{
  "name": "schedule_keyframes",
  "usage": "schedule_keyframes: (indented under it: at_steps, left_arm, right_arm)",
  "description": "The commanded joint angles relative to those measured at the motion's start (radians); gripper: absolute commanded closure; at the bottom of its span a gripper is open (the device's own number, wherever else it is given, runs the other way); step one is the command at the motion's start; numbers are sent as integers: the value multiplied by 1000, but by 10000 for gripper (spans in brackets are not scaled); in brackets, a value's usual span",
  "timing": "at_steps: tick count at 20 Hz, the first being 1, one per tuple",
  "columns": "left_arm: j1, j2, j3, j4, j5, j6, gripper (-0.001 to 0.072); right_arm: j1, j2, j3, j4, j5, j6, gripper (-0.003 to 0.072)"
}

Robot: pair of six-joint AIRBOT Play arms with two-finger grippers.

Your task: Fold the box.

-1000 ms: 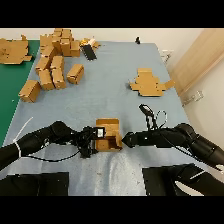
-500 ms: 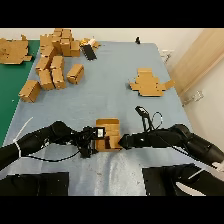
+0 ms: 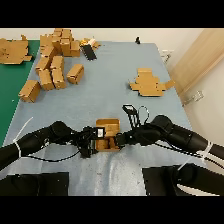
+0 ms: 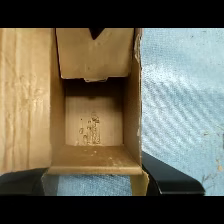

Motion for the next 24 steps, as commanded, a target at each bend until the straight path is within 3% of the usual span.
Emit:
schedule_keyframes:
  at_steps: [1,11,16,18,19,20,24]
  left_arm:
    - [0,0,0,0,0,0,273]
    - [0,0,0,0,0,0,273]
    - [0,0,0,0,0,0,273]
    - [0,0,0,0,0,0,273]
    - [0,0,0,0,0,0,273]
    - [0,0,0,0,0,0,273]
    - [0,0,0,0,0,0,272]
  right_arm:
    - [67,-64,71,-149,-101,183,289]
    - [171,-331,314,-231,-341,452,292]
    - [171,-363,320,-232,-352,487,464]
    - [171,-364,320,-240,-351,494,488]
    - [171,-367,320,-240,-351,493,614]
    - [171,-371,320,-240,-351,493,648]
    - [171,-374,320,-240,-350,475,681]
